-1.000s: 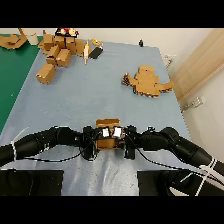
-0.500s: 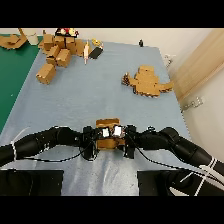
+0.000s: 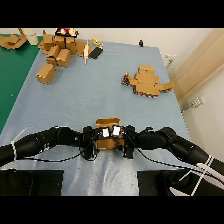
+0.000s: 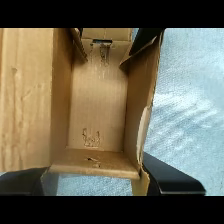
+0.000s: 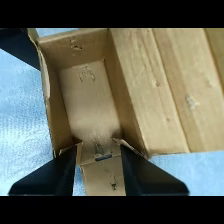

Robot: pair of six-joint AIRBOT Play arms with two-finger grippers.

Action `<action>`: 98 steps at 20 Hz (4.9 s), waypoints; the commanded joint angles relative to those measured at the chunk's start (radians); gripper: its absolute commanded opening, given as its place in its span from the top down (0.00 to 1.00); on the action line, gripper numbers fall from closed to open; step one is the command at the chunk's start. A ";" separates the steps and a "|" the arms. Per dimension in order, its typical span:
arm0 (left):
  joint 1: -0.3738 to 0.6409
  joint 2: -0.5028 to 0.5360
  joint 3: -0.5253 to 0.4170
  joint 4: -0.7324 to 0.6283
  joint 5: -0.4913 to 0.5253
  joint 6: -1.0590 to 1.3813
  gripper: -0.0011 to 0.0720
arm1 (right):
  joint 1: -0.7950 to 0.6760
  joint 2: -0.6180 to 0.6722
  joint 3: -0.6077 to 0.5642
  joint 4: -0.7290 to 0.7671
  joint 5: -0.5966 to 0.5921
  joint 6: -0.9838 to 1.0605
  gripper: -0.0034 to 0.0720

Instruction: Fold the box.

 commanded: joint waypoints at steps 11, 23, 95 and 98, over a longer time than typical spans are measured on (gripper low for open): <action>0.000 -0.001 0.000 0.000 0.000 0.000 0.25 | -0.142 0.275 0.043 -0.706 -0.359 1.057 0.95; 0.000 -0.001 0.000 0.000 0.000 0.000 0.25 | -0.427 -0.039 0.042 -0.178 -0.323 0.970 0.95; 0.000 -0.001 0.000 0.000 0.000 0.000 0.25 | 0.150 -0.217 0.415 -0.441 -0.478 1.729 0.41; 0.000 -0.001 0.000 0.000 0.000 0.000 0.25 | 0.151 -0.238 0.415 -0.410 -0.415 1.720 0.35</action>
